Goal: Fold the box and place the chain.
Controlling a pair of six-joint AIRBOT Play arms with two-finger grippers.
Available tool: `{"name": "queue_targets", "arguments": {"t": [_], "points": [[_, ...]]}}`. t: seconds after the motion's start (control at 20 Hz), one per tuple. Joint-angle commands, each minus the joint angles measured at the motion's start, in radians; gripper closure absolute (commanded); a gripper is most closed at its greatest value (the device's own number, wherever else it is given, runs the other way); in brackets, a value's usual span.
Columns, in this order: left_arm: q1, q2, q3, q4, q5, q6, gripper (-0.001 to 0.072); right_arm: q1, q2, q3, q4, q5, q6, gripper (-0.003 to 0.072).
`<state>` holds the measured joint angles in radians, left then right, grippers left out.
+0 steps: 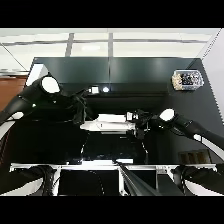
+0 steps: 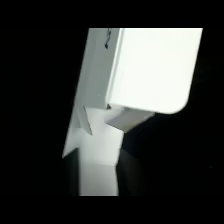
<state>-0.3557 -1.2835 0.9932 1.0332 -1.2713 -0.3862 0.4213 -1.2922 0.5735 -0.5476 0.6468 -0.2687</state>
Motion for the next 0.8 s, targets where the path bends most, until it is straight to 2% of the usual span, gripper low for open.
{"name": "queue_targets", "arguments": {"t": [0.0, 0.05, 0.1, 0.15, 0.2, 0.3, 0.4, 0.5, 0.6, 0.75], "points": [[-0.002, 0.033, -0.021, -0.007, -0.272, -0.194, 0.0684, 0.001, -0.001, -0.001, -0.003, 0.004, -0.001, 0.0286], [-0.014, 0.034, -0.049, -0.065, -0.284, -0.195, 0.0685, 0.001, -0.001, -0.001, -0.003, 0.004, -0.001, 0.0286], [-0.029, 0.034, -0.088, -0.152, -0.252, -0.193, 0.0686, 0.001, -0.001, -0.001, -0.003, 0.004, -0.001, 0.0309], [-0.044, 0.034, -0.124, -0.241, -0.175, -0.182, 0.0686, 0.001, -0.001, -0.001, -0.003, 0.005, -0.001, 0.0479], [-0.053, 0.034, -0.148, -0.346, -0.064, -0.163, 0.0685, 0.001, -0.001, -0.001, -0.003, 0.005, -0.001, 0.0569], [-0.053, 0.034, -0.156, -0.504, 0.164, -0.097, 0.0684, 0.001, -0.001, -0.001, -0.003, 0.005, -0.001, 0.0561], [-0.054, 0.030, -0.156, -0.529, 0.398, -0.065, 0.0684, 0.001, -0.001, -0.001, -0.003, 0.005, -0.001, 0.0561], [-0.053, 0.014, -0.156, -0.504, 0.543, -0.056, 0.0683, 0.001, -0.001, -0.001, -0.003, 0.005, -0.001, 0.0561], [-0.053, -0.022, -0.156, -0.455, 0.618, -0.035, 0.0683, 0.001, 0.000, -0.001, -0.003, 0.005, -0.001, 0.0561], [-0.053, -0.102, -0.156, -0.336, 0.607, -0.028, 0.0682, 0.001, -0.001, -0.001, -0.003, 0.005, -0.001, 0.0562]]}}
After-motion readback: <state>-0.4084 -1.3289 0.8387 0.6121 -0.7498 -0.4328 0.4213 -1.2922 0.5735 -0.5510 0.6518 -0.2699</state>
